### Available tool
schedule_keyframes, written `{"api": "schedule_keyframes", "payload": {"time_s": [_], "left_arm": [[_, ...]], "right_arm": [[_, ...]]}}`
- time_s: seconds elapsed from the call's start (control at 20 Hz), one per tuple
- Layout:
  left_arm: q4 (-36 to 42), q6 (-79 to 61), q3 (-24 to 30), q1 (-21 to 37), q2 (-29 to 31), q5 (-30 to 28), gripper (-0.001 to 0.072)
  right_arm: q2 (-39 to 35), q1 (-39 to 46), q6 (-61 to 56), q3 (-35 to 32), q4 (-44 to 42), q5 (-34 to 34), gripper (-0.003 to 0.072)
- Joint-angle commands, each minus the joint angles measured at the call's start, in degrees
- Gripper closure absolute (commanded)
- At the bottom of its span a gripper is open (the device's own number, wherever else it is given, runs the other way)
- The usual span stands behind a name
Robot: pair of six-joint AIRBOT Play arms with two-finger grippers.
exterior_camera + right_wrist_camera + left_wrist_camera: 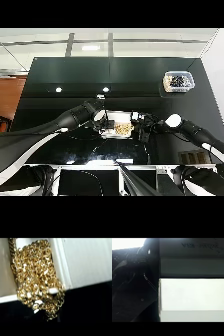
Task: Fold the box and place the chain.
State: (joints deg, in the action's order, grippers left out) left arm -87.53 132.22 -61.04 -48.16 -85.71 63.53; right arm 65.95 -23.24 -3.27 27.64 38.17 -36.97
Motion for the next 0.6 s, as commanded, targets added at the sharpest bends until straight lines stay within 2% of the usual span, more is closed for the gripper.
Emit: {"api": "schedule_keyframes", "payload": {"time_s": [0.0,0.1,0.3,0.55], "left_arm": [[0.00,0.00,-0.04,0.04,0.02,0.00,0.0678],[0.00,0.00,-0.04,0.04,0.02,0.00,0.0678],[0.00,0.00,-0.04,0.04,0.02,-0.04,0.0678],[0.00,0.00,-0.04,0.04,0.02,0.00,0.0678]], "right_arm": [[-5.16,0.07,-15.52,0.87,4.85,-0.85,0.0675],[-9.81,0.09,-23.08,2.78,9.22,-5.20,0.0674],[-17.38,0.09,-30.42,9.62,9.22,-15.06,0.0674],[-18.43,-0.09,-39.15,19.06,7.67,-21.16,0.0674]]}}
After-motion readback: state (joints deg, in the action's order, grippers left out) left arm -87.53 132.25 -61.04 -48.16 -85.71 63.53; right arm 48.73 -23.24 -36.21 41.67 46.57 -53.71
